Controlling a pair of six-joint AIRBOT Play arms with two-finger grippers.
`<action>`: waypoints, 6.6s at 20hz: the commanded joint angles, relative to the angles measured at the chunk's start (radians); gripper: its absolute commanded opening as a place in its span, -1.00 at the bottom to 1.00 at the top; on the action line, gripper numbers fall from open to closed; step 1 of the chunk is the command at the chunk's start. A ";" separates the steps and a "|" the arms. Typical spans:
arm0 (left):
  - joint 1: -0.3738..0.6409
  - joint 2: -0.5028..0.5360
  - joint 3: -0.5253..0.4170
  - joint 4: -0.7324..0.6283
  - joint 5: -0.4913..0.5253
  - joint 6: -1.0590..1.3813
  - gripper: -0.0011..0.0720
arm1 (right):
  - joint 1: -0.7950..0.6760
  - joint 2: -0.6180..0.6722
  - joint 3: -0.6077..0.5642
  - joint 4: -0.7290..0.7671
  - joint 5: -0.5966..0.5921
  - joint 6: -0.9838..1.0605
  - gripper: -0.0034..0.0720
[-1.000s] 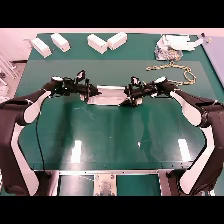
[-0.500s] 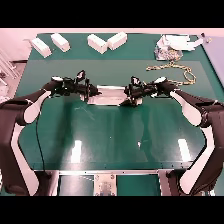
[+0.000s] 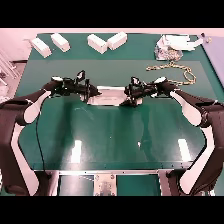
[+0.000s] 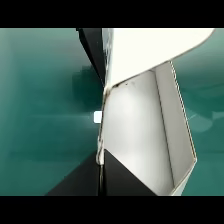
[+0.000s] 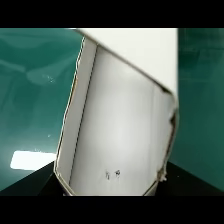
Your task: Fold the box and place the chain.
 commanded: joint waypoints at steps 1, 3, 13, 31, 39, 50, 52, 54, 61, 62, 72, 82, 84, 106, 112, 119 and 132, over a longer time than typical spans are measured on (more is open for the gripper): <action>0.003 0.001 0.003 -0.011 -0.031 0.001 -0.36 | 0.001 -0.001 0.000 0.003 -0.001 0.000 0.62; 0.008 0.001 0.003 -0.052 -0.046 0.000 0.71 | 0.001 -0.001 0.000 0.003 -0.001 0.000 0.62; 0.120 0.002 0.003 -0.243 -0.386 0.008 0.71 | 0.001 -0.001 0.000 0.003 -0.002 0.000 0.62; 0.093 0.602 -0.364 -0.075 0.143 -0.078 -0.94 | 0.001 -0.001 0.000 0.003 -0.001 0.000 0.62; -0.011 0.617 -0.534 -0.073 0.279 -0.078 -0.94 | 0.001 -0.001 0.000 0.003 -0.002 0.000 0.62; -0.020 0.537 -0.525 -0.208 0.404 0.026 -0.94 | 0.001 -0.001 0.000 0.003 -0.002 0.000 0.62; -0.020 0.496 -0.478 -0.214 0.377 0.023 -0.93 | 0.001 -0.001 0.000 0.003 -0.002 0.000 0.62; -0.020 0.447 -0.423 -0.213 0.353 -0.010 -0.93 | 0.001 -0.001 0.000 0.003 -0.002 0.000 0.62; -0.024 0.422 -0.380 -0.212 0.373 -0.019 -0.93 | 0.001 -0.001 0.000 0.003 -0.002 0.000 0.62; -0.035 0.422 -0.380 -0.210 0.399 -0.018 -0.93 | 0.001 -0.001 0.000 0.003 -0.002 0.000 0.62; 0.062 0.432 -0.380 -0.096 0.214 -0.053 -0.92 | 0.001 -0.001 0.000 0.003 -0.002 0.000 0.62; -0.080 0.423 -0.381 -0.013 0.265 -0.081 -0.93 | 0.001 -0.001 0.000 0.003 -0.002 0.000 0.62; -0.080 0.423 -0.381 -0.075 0.301 -0.063 -0.93 | 0.001 -0.001 0.000 0.003 -0.001 0.000 0.62; -0.132 0.336 -0.379 -0.161 0.529 0.027 -0.93 | 0.001 -0.001 0.000 0.003 -0.001 0.000 0.62; -0.132 0.336 -0.377 -0.161 0.527 0.035 -0.92 | 0.001 -0.001 0.000 0.003 -0.002 0.000 0.62; -0.132 0.457 -0.359 -0.053 0.486 -0.009 -0.29 | 0.001 -0.001 0.000 0.003 -0.001 0.000 0.62; -0.050 0.454 -0.359 0.399 0.308 -0.378 0.86 | 0.001 -0.001 0.000 0.003 -0.002 0.000 0.62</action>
